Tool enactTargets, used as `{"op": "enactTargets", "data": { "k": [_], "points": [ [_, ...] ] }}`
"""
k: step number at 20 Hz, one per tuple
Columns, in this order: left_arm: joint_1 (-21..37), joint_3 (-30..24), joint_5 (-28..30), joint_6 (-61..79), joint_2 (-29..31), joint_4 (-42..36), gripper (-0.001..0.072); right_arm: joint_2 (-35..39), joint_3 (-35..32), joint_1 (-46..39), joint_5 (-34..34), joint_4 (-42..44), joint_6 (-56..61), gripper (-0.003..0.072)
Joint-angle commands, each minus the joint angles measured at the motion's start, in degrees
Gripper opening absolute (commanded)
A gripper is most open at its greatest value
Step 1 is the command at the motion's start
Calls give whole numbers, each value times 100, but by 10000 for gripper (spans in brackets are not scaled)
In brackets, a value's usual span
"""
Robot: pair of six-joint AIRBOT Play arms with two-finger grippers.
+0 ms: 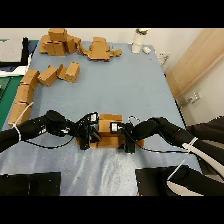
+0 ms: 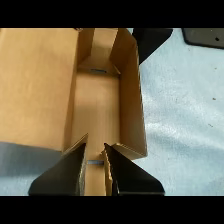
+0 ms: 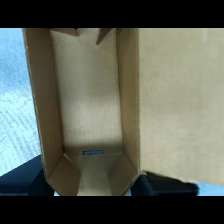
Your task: Fold the box.
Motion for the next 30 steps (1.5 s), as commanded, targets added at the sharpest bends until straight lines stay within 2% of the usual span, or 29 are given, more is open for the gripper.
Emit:
{"op": "enactTargets", "data": {
  "k": [1,4,5,6,7,12,13,14,19,20,22,23,27,28,30],
  "points": [
    [-72,9,92,109,-13,-179,177,-4,-2,2,4,2,-2,536],
    [-72,7,92,109,-13,-177,180,-4,-2,2,4,2,-2,536],
    [-72,7,90,109,-13,-177,222,-4,-2,2,4,2,-2,536],
    [-72,7,87,109,-13,-175,477,-4,-2,2,4,2,-2,536],
    [-72,7,87,109,-13,-177,620,-4,-2,2,4,2,-2,536],
    [-72,7,81,109,-13,-173,609,-4,-2,2,4,2,-2,536],
    [-72,7,81,109,-13,-170,676,-4,-2,2,4,2,-2,536],
    [-72,7,81,109,-13,-170,705,-4,-2,2,4,2,-2,536],
    [-72,7,79,81,-13,-160,704,-4,-2,2,4,2,-2,536],
    [-72,7,76,39,-13,-149,681,-4,-2,2,4,2,-2,536],
    [-61,7,72,-72,-4,35,191,-4,-2,2,4,2,-2,536],
    [-61,7,74,-131,17,310,104,-4,-2,2,4,2,-2,536],
    [105,2,74,-1088,282,1255,104,-4,-2,2,4,2,-2,536],
    [157,2,72,-1220,424,1325,30,-4,-2,2,4,2,-2,536],
    [280,2,96,-1381,796,1349,14,-4,-2,2,4,0,-2,536]
  ]
}}
